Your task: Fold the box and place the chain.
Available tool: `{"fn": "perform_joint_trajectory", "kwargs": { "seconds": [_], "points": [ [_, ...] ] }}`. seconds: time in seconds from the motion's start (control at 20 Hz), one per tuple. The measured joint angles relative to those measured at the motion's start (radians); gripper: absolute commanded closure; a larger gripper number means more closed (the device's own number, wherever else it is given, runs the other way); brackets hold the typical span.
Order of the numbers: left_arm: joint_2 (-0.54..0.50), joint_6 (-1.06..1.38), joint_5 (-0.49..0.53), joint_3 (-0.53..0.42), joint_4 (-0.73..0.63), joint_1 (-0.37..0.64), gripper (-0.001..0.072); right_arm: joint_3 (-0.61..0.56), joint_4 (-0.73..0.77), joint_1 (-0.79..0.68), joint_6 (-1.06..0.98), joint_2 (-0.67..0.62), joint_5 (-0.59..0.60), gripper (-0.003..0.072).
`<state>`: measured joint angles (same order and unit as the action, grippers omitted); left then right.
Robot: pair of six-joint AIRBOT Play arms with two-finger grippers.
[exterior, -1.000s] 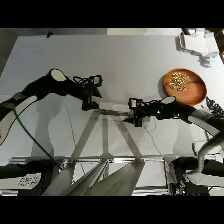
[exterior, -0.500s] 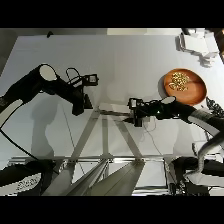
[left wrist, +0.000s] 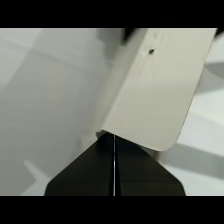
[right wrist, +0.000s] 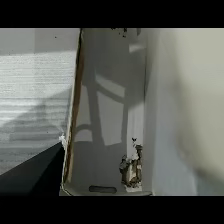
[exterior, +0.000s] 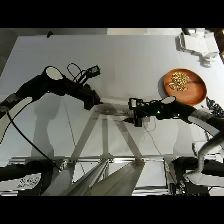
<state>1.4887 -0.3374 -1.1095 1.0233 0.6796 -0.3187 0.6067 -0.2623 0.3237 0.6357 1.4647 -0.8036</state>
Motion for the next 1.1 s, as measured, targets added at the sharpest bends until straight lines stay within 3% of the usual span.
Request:
{"fn": "perform_joint_trajectory", "kwargs": {
  "seconds": [0.2,0.4,1.0,1.05,1.1],
  "points": [
    [0.039,-0.003,0.096,0.000,-0.034,0.000,0.0700,0.000,0.003,0.000,-0.003,0.000,0.001,0.0229],
    [0.068,-0.003,0.126,0.000,-0.045,0.000,0.0700,0.000,0.003,0.000,-0.002,0.000,-0.002,0.0229],
    [0.033,-0.004,-0.011,-0.001,-0.041,0.033,0.0691,0.000,-0.005,0.000,0.002,0.000,0.000,0.0229],
    [0.030,-0.004,-0.016,-0.001,-0.041,0.050,0.0669,0.000,-0.005,0.000,0.002,0.000,0.000,0.0229],
    [0.028,-0.004,-0.018,-0.001,-0.040,0.068,0.0587,0.000,-0.004,0.000,0.002,0.000,0.000,0.0229]
  ]
}}
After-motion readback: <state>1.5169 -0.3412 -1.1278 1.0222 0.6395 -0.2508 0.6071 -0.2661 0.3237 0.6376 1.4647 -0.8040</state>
